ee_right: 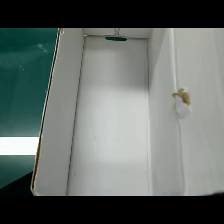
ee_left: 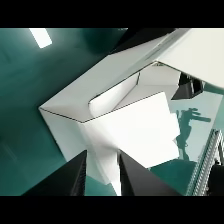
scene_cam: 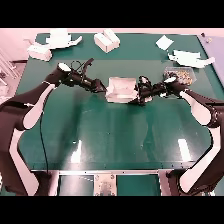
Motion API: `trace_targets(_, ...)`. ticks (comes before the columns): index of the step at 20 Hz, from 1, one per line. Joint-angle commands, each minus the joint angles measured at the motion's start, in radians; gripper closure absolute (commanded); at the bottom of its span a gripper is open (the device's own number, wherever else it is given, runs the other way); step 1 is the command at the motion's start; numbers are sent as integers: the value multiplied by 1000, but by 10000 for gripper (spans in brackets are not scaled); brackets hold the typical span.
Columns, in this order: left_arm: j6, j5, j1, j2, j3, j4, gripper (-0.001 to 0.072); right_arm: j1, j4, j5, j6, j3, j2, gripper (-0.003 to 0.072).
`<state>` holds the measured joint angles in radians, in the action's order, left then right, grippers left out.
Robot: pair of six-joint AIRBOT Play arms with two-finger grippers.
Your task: Fold the box and place the chain.
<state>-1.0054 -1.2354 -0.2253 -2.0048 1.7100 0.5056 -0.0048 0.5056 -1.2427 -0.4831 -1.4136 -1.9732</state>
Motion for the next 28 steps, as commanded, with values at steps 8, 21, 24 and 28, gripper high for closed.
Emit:
trace_targets(8,-151,0,-65,1,116,240,454,0,0,0,0,0,0,63)
trace_targets(21,-333,24,-135,1,125,339,378,0,0,0,0,0,0,63)
trace_targets(24,-364,24,-159,1,177,417,378,0,0,0,0,0,0,62)
trace_targets(28,-467,39,-194,0,238,521,378,0,0,0,0,0,0,62)
